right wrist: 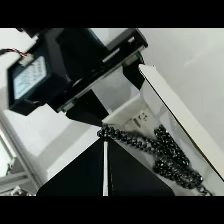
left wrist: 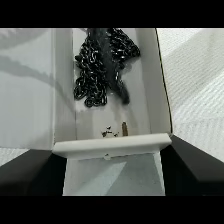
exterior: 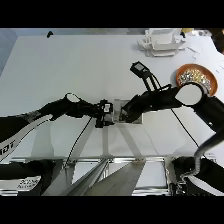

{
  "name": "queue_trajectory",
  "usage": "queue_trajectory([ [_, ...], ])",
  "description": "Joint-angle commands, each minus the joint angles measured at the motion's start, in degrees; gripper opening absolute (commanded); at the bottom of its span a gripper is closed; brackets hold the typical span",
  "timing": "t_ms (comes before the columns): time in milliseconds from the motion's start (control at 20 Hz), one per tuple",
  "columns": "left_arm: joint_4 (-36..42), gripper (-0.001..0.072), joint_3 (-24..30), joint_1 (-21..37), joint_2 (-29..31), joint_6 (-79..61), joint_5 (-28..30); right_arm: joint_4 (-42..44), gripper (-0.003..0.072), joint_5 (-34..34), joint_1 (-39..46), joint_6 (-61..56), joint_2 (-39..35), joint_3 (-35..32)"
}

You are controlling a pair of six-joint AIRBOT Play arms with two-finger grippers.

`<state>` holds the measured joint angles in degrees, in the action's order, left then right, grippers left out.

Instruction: Fold the box and place the chain.

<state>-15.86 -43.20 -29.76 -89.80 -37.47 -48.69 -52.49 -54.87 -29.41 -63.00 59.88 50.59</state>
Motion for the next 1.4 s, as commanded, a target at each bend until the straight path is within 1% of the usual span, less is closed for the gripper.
queue_trajectory([
  [0,0.0,0.0086,0.0,0.0,0.0,0.0,0.0,-0.4,0.0027,-0.5,-0.5,-1.2,4.7,0.0],
  [50,0.0,0.0086,0.0,0.0,0.0,0.0,0.0,-0.3,0.0114,-1.2,-0.5,-1.4,5.4,0.0],
  [100,0.0,0.0086,0.0,0.0,0.0,0.0,0.0,-0.2,0.0163,-1.9,-0.5,-1.4,6.1,0.0],
  [350,0.0,0.0086,0.0,0.0,0.0,0.0,0.0,0.7,0.0167,-3.3,-0.4,-1.4,6.8,0.7],
  [500,0.0,0.0086,0.0,0.0,0.0,0.0,0.0,-0.5,0.0166,-7.6,0.9,-1.5,5.9,6.9],
  [600,0.0,0.0086,0.0,0.0,0.0,0.0,0.0,-0.7,0.0165,-9.2,4.2,-3.2,5.1,12.1],
  [700,0.0,0.0086,0.0,0.0,0.0,0.0,0.0,-3.4,0.0148,-9.4,8.6,-6.1,5.0,15.7],
  [750,0.0,0.0086,0.0,0.0,0.0,0.0,0.0,-5.7,0.0147,-9.1,11.0,-7.2,5.0,16.2],
  [800,0.0,0.0086,0.0,0.0,0.0,0.0,0.0,-9.2,0.0147,-9.1,13.1,-8.3,5.0,16.2],
  [950,0.0,0.0086,0.0,0.0,0.0,0.0,0.0,-25.8,0.0149,-10.6,18.2,-15.4,6.2,16.2],
  [1000,0.0,0.0086,0.0,0.0,0.0,0.0,0.0,-28.5,0.0150,-11.6,19.8,-16.2,7.1,16.2],
  [1100,0.0,0.0086,0.0,0.0,0.0,0.0,0.0,-28.3,0.0153,-14.7,23.0,-16.5,9.4,16.2],
  [1200,0.0,0.0086,0.0,0.0,0.0,0.0,0.0,-28.2,0.0159,-16.0,24.2,-16.5,11.6,16.1],
  [1300,0.0,0.0086,0.0,0.0,0.0,0.0,0.0,-27.8,0.0244,-16.2,24.1,-16.5,14.0,16.1],
  [1350,0.0,0.0086,0.0,0.0,0.0,0.0,0.0,-27.8,0.0260,-16.2,24.1,-16.5,15.4,16.0],
])
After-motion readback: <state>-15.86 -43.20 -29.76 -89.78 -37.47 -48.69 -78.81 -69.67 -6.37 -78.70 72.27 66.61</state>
